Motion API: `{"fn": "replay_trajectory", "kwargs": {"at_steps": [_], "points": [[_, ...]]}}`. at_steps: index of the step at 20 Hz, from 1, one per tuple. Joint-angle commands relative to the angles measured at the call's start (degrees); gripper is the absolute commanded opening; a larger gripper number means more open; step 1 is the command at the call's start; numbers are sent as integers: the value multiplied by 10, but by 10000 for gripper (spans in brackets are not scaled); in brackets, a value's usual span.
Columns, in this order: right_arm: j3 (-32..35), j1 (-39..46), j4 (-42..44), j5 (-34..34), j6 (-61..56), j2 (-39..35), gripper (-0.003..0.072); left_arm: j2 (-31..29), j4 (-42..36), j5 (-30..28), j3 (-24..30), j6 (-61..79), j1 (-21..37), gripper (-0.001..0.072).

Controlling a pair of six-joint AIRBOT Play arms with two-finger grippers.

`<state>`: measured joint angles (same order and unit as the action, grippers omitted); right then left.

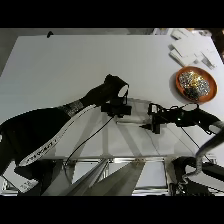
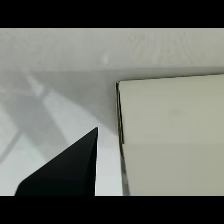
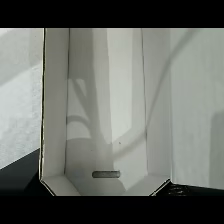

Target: Fold the box and place the chain.

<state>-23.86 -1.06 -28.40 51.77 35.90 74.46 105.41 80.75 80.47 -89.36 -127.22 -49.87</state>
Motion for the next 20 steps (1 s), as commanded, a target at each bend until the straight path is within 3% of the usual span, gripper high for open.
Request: {"fn": "replay_trajectory", "kwargs": {"at_steps": [1, 10, 17, 19, 20], "points": [[0, 0, -1, -1, 0, 0, 339, -2, -8, -8, 0, 12, 3, 237], [0, 0, -1, -1, 0, 0, 339, 3, -2, -32, 8, 38, 1, 234], [0, 0, -1, -1, 0, 0, 339, 11, -8, -54, 16, 30, -8, 187], [0, 0, -1, -1, 0, 0, 339, 15, -10, -53, 16, 27, -11, 3], [0, 0, -1, -1, 0, 0, 339, 17, -11, -52, 16, 27, -13, 9]]}}
